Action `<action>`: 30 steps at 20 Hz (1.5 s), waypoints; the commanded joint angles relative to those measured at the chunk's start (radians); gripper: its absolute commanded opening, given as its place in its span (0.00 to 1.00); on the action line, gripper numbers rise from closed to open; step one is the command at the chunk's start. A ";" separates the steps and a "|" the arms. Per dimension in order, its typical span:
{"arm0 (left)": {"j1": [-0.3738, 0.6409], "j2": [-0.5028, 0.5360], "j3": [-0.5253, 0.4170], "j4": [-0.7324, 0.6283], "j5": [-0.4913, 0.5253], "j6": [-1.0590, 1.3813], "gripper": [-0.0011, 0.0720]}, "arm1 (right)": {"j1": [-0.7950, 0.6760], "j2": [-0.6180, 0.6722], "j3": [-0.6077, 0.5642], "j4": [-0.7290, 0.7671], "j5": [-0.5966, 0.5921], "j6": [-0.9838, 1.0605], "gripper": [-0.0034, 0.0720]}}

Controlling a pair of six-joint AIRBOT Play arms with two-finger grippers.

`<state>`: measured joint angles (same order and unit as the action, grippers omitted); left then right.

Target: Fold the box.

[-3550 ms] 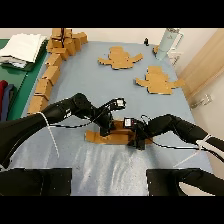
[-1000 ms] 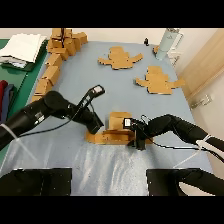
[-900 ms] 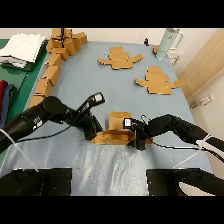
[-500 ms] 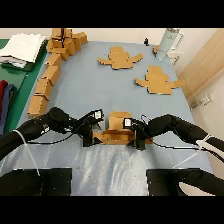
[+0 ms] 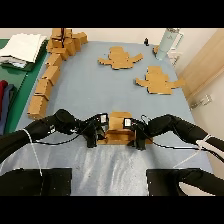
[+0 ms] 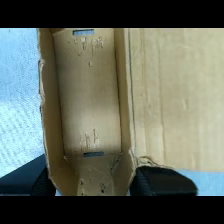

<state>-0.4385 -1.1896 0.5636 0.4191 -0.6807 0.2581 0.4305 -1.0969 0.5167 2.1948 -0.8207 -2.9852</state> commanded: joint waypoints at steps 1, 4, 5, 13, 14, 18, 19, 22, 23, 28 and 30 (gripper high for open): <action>-0.024 -0.002 0.005 -0.028 0.009 0.004 0.31 | -0.001 0.000 0.001 0.000 0.000 0.000 0.81; -0.047 -0.002 0.005 -0.062 0.031 0.005 0.31 | -0.001 0.000 0.001 0.000 0.000 0.000 0.81; -0.055 -0.003 0.005 -0.066 0.051 0.005 0.31 | -0.001 0.000 0.001 0.000 0.000 0.000 0.81; -0.097 -0.039 0.005 -0.075 0.095 0.007 0.31 | -0.001 0.000 0.001 0.000 0.000 0.000 0.81; -0.098 -0.039 0.005 -0.076 0.096 0.007 0.32 | -0.001 0.000 0.001 0.000 0.000 0.000 0.81; -0.098 -0.039 0.004 -0.079 0.094 0.006 0.73 | -0.001 0.000 0.001 0.000 0.000 0.000 0.81; -0.098 -0.039 0.004 -0.079 0.094 0.006 0.72 | -0.001 0.000 0.001 0.000 0.000 0.000 0.81; -0.098 -0.039 0.004 -0.079 0.095 0.003 0.72 | -0.001 0.000 0.001 0.000 0.000 0.000 0.81; -0.097 -0.039 0.004 -0.077 0.095 0.001 0.72 | -0.001 0.000 0.001 0.000 0.000 0.000 0.81; -0.095 0.035 0.005 0.249 0.098 -0.342 0.03 | -0.001 0.000 0.001 0.000 0.000 0.000 0.81; -0.093 0.095 0.005 0.432 0.113 -0.568 0.04 | -0.001 0.000 0.001 0.000 0.000 0.000 0.81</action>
